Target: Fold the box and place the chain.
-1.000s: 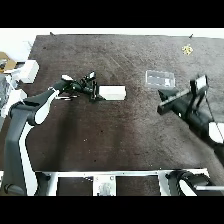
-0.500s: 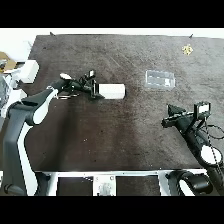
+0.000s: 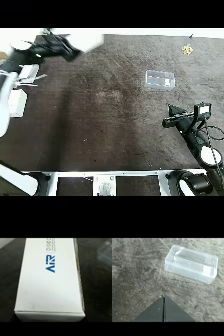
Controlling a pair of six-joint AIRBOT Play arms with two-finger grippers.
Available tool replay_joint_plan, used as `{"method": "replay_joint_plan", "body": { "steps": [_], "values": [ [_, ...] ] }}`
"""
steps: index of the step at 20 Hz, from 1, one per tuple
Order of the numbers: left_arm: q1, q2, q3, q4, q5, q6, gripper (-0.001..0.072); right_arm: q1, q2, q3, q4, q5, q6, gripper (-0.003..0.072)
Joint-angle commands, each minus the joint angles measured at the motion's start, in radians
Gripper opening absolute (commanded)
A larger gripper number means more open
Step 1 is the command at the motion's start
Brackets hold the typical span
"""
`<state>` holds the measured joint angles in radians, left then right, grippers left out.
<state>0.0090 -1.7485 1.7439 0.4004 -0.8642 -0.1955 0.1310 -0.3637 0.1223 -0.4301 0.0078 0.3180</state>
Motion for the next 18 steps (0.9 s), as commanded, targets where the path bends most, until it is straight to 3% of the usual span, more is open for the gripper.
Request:
{"method": "replay_joint_plan", "body": {
  "steps": [1, 3, 5, 10, 14, 18],
  "values": [
    [0.105, 0.099, -0.01, 0.39, 0.273, -0.625, 0.0005, 0.001, 0.001, 0.0, 0.0, -0.001, 0.0, 0.0001],
    [0.136, 0.1, -0.042, 0.648, 0.308, -0.887, 0.0005, 0.001, 0.001, 0.0, 0.0, 0.0, 0.001, 0.0001],
    [0.153, 0.099, -0.112, 0.743, 0.331, -0.946, 0.0005, 0.001, 0.001, 0.0, 0.0, -0.001, 0.001, 0.0001],
    [0.153, 0.093, -0.369, 0.733, 0.603, -0.981, 0.0006, 0.001, 0.0, -0.001, 0.0, 0.0, 0.001, 0.0001],
    [0.15, 0.022, -0.397, 0.719, 0.558, -0.821, 0.0006, 0.001, 0.0, -0.001, 0.0, -0.001, 0.001, 0.0001],
    [0.151, -0.025, -0.396, 0.635, 0.595, -0.821, 0.0006, 0.001, 0.0, -0.001, 0.0, -0.001, 0.001, 0.0001]
  ]
}}
